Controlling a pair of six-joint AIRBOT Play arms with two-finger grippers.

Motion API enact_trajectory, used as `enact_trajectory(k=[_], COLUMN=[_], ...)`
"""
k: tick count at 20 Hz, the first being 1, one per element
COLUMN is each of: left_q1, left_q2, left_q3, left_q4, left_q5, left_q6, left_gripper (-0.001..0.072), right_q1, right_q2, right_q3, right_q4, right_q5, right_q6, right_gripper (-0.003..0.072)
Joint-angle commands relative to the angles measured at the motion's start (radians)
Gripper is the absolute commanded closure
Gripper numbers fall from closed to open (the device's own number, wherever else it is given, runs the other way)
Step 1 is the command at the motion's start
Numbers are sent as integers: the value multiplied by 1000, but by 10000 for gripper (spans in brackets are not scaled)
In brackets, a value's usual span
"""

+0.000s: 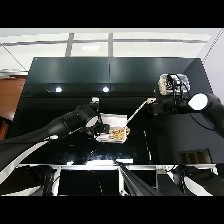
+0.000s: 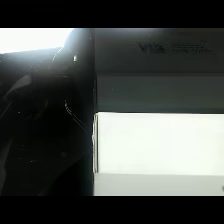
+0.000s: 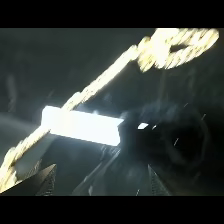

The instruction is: Fold the box and place the chain.

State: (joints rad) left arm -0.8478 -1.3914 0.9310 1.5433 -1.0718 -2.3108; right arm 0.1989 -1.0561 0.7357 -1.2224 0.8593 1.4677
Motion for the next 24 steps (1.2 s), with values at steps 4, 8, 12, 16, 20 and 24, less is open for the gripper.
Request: enact_trajectory(k=[4,8,12,16,20,24], left_q1=[0,0,0,0,0,0], left_q2=[0,0,0,0,0,0], left_q3=[1,1,1,1,1,1], left_q4=[0,0,0,0,0,0], left_q5=[0,1,1,0,2,2], left_q6=[0,0,0,0,0,0], left_gripper=[677,677,677,677,677,677], right_q1=[125,164,165,165,185,208], right_q2=[-116,-219,-315,-383,-383,-387], right_q3=[4,85,175,242,242,242], right_q4=[-389,-614,-614,-613,-598,-583], right_q5=[-298,-242,-207,-87,-82,-124], right_q6=[354,546,651,649,630,616], right_gripper=[-10,-10,-10,-10,142,145])
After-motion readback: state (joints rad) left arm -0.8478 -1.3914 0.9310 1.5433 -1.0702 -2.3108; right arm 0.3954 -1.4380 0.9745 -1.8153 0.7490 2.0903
